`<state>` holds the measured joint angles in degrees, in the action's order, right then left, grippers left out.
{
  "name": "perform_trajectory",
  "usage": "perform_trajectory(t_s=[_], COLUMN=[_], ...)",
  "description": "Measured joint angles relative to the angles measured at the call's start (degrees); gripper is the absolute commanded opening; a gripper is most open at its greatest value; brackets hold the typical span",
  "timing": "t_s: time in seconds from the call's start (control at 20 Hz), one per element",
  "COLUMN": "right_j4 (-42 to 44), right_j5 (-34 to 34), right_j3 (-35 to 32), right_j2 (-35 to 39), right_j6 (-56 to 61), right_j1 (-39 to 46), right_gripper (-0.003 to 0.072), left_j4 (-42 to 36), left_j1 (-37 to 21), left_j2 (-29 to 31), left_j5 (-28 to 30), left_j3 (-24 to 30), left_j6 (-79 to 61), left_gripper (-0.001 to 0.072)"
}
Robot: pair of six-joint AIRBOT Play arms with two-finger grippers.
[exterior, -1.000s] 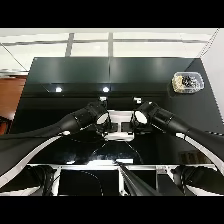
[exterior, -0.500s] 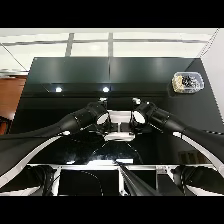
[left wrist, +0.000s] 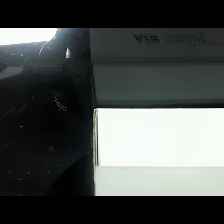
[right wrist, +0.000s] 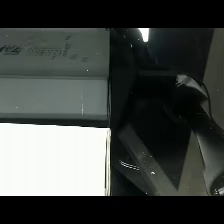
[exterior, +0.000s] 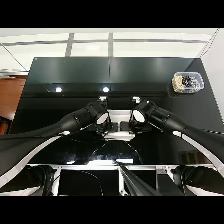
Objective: Fold the box and place the chain.
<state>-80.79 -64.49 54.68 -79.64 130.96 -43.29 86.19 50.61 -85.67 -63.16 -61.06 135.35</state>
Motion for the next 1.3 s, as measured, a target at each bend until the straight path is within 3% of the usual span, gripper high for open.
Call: perform_trajectory(t_s=[0.25,0.3,0.35,0.4,0.75,1.05,1.15,1.3], right_j4=[0.0,0.0,0.0,0.2,0.0,-0.3,-4.2,-20.4], right_j5=[-0.1,-0.1,-0.1,0.3,0.0,-3.2,-4.6,-5.9], right_j3=[0.5,0.5,0.6,0.6,0.8,1.0,1.0,1.0], right_j2=[0.0,0.0,0.0,0.1,2.3,12.7,18.1,24.3], right_j6=[-0.5,-0.6,-0.7,-0.9,-3.3,-11.8,-15.8,-19.2], right_j1=[0.0,0.0,0.0,0.0,0.1,1.3,2.4,6.4], right_gripper=[0.0015,0.0077,0.0248,0.0288,0.0288,0.0287,0.0287,0.0287], left_j4=[0.0,0.0,0.1,0.3,0.1,0.1,0.1,0.1], left_j1=[0.0,0.0,0.0,0.0,0.0,0.0,0.0,0.0], left_j2=[0.0,0.0,0.0,0.0,0.0,0.0,0.0,0.0], left_j5=[0.0,0.0,0.0,-0.6,-0.2,-0.1,-0.1,-0.1], left_j3=[0.0,0.0,0.0,0.0,0.0,0.0,0.0,0.0], left_j6=[0.0,0.0,-0.1,-0.4,-0.2,0.0,0.0,0.0], left_gripper=[0.003,0.0029,0.0029,0.0029,0.003,0.0029,0.003,0.003])
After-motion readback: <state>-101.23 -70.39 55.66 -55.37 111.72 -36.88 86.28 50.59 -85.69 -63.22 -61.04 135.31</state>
